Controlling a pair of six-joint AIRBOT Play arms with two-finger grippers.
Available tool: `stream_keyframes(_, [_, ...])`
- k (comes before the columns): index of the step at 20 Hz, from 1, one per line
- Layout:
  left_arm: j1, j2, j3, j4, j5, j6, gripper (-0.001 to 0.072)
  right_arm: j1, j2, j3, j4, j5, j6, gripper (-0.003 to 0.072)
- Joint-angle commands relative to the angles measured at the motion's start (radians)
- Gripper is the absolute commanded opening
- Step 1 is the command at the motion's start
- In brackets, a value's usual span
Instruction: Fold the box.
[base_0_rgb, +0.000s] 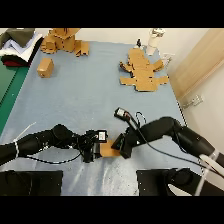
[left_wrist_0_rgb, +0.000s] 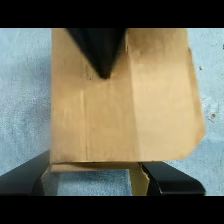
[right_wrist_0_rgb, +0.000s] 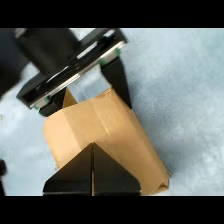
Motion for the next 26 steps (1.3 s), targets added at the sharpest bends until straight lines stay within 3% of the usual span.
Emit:
stream_keyframes(1, [0.000,0.000,0.000,0.000,0.000,0.000,0.0477,0.166,0.132,-0.043,-0.259,0.143,0.024,0.0001])
stream_keyframes(3, [0.000,0.000,0.000,0.000,0.000,0.000,0.0477,0.261,0.177,-0.078,-0.351,0.224,0.024,0.0003])
stream_keyframes(4, [0.000,0.000,0.000,0.000,0.000,0.000,0.0477,0.301,0.187,-0.095,-0.395,0.254,0.024,0.0046])
stream_keyframes(6, [0.000,0.000,0.000,0.000,0.000,0.000,0.0477,0.343,0.183,-0.125,-0.461,0.291,0.021,0.0332])
stream_keyframes(7, [0.000,0.000,0.000,0.000,0.000,0.000,0.0477,0.354,0.180,-0.134,-0.471,0.307,0.008,0.0380])
stream_keyframes(10, [0.000,0.000,0.000,0.000,0.000,0.000,0.0477,0.367,0.180,-0.135,-0.474,0.327,-0.059,0.0397])
stream_keyframes(12, [0.000,0.000,0.000,0.000,0.000,0.000,0.0477,0.367,0.179,-0.135,-0.496,0.330,-0.103,0.0538])
stream_keyframes(13, [0.000,0.000,0.000,0.000,0.000,0.000,0.0477,0.367,0.179,-0.135,-0.503,0.334,-0.126,0.0539])
stream_keyframes(15, [0.000,0.000,0.000,0.000,0.000,0.000,0.0477,0.368,0.179,-0.135,-0.502,0.342,-0.163,0.0681])
stream_keyframes(24, [0.000,0.000,0.000,0.000,0.000,0.000,0.0477,0.394,0.180,-0.155,-0.566,0.389,-0.149,0.0658])
stream_keyframes(26, [0.000,0.000,0.000,0.000,0.000,0.000,0.0477,0.432,0.180,-0.155,-0.634,0.404,-0.063,0.0656])
